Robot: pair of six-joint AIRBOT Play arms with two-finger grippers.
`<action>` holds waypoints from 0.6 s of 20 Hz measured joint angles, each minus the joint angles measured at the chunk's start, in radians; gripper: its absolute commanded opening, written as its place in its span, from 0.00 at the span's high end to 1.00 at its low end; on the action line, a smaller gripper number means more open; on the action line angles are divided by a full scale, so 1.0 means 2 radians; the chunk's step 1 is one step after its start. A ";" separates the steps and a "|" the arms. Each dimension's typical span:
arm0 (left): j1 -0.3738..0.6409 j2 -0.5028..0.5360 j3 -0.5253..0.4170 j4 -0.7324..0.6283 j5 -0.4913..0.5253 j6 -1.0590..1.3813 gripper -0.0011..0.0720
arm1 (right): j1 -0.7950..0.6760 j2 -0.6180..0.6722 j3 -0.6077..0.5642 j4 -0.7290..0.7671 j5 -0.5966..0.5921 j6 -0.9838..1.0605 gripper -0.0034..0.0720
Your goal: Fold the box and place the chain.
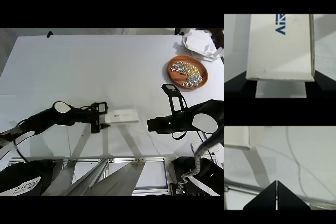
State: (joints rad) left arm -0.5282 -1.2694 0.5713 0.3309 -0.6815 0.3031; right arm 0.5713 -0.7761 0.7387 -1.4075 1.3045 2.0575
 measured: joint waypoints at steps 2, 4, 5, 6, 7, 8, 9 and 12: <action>0.030 0.039 0.000 0.000 0.033 -0.027 0.98 | 0.000 0.000 0.000 -0.003 -0.001 -0.014 0.84; 0.073 0.077 0.000 0.001 0.053 -0.049 0.98 | 0.000 0.000 0.000 -0.009 -0.002 -0.031 0.80; 0.100 0.094 0.000 0.004 0.061 -0.057 0.98 | 0.000 0.000 0.000 -0.015 -0.003 -0.035 0.80; 0.129 0.109 0.000 0.009 0.068 -0.067 0.98 | 0.000 0.000 0.000 -0.023 -0.003 -0.039 0.80; 0.157 0.121 0.000 0.016 0.070 -0.080 0.98 | 0.000 0.000 0.000 -0.031 -0.003 -0.043 0.80; 0.186 0.130 0.000 0.027 0.073 -0.098 0.98 | 0.000 0.000 0.000 -0.039 -0.004 -0.045 0.80; 0.217 0.138 0.000 0.041 0.076 -0.123 0.98 | 0.000 0.000 0.000 -0.045 -0.005 -0.046 0.80; 0.308 0.149 0.000 0.100 0.075 -0.208 0.98 | 0.000 0.000 0.000 -0.056 -0.007 -0.049 0.80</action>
State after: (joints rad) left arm 0.0887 -0.9718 0.5713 0.5308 -0.5312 -0.1127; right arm 0.5713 -0.7761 0.7387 -1.5196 1.2896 1.9591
